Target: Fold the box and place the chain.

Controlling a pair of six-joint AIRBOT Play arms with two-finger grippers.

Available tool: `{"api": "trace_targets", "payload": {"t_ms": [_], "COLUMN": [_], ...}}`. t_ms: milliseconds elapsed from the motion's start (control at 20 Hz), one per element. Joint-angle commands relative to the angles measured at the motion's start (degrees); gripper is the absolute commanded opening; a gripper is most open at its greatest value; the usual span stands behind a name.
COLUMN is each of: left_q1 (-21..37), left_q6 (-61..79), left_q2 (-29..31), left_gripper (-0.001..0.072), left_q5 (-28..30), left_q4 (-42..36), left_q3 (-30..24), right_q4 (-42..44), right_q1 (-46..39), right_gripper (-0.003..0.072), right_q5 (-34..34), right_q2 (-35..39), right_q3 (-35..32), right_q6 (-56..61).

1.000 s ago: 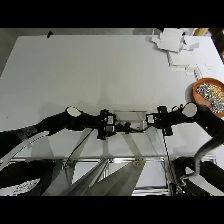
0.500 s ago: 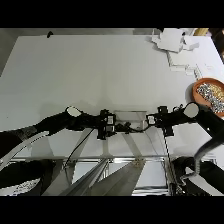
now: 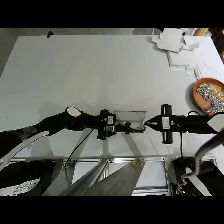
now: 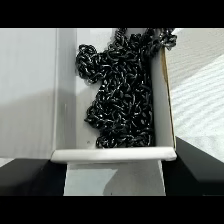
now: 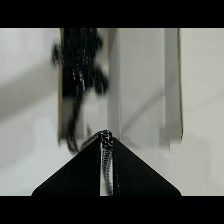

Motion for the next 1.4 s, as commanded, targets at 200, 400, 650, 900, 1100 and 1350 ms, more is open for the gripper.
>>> {"api": "trace_targets", "payload": {"t_ms": [200,400,650,900,1100,1350], "left_q1": [0.04,0.04,0.04,0.04,0.04,0.04], "left_q6": [0.00,0.00,0.00,0.02,0.02,0.00], "left_q2": [0.02,0.02,0.02,0.02,0.02,0.02], "left_gripper": [0.0276,0.0276,0.0276,0.0276,0.0276,0.0276], "left_q5": [0.02,0.00,0.00,0.02,0.02,0.02], "left_q4": [0.00,0.00,0.00,0.00,0.00,0.00], "left_q3": [0.02,0.04,0.04,0.04,0.02,0.02], "right_q4": [17.35,15.28,5.60,-1.01,-3.06,-3.06], "right_q1": [12.87,17.16,17.18,17.20,17.20,18.73], "right_gripper": [0.0021,0.0021,0.0252,0.0251,0.0251,0.0250], "right_q5": [-12.24,-18.97,-17.18,-10.10,-10.21,-11.02], "right_q2": [-2.47,-10.27,-12.28,-11.43,-12.72,-16.96], "right_q3": [0.07,0.07,0.09,0.07,0.04,0.04], "right_q6": [-2.91,-2.69,-2.49,-2.69,-2.69,-2.71]}}
